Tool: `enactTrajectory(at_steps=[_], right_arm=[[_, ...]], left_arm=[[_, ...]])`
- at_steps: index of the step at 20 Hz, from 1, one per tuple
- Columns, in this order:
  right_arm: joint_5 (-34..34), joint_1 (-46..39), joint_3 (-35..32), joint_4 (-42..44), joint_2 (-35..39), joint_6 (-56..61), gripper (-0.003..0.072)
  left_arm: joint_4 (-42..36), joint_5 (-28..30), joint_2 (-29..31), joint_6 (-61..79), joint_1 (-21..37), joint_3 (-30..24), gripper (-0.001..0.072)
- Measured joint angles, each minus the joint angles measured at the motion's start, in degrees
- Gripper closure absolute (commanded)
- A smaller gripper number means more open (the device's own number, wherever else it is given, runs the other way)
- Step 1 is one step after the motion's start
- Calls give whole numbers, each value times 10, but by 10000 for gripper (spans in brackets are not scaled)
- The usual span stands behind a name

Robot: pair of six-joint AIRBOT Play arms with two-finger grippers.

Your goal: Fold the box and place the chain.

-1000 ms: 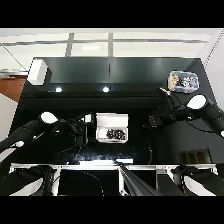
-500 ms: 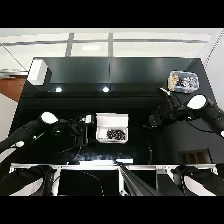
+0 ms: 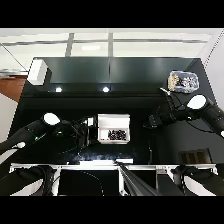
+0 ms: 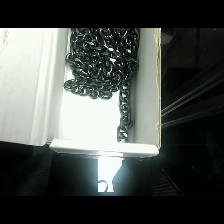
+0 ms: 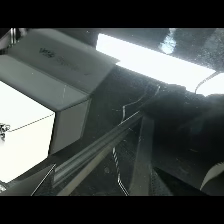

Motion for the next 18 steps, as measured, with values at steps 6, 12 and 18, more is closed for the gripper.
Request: enactTrajectory(at_steps=[6, 12, 18], right_arm=[[4, 0, 0, 0, 0, 2, -12], [8, 0, 0, 0, 0, 4, -12], [9, 0, 0, 0, 0, 9, -12]], left_arm=[[19, -4, 0, -5, -1, 10, 11], [29, -12, 0, -7, -1, 20, 11], [22, -12, -13, -7, -13, 22, 11]])
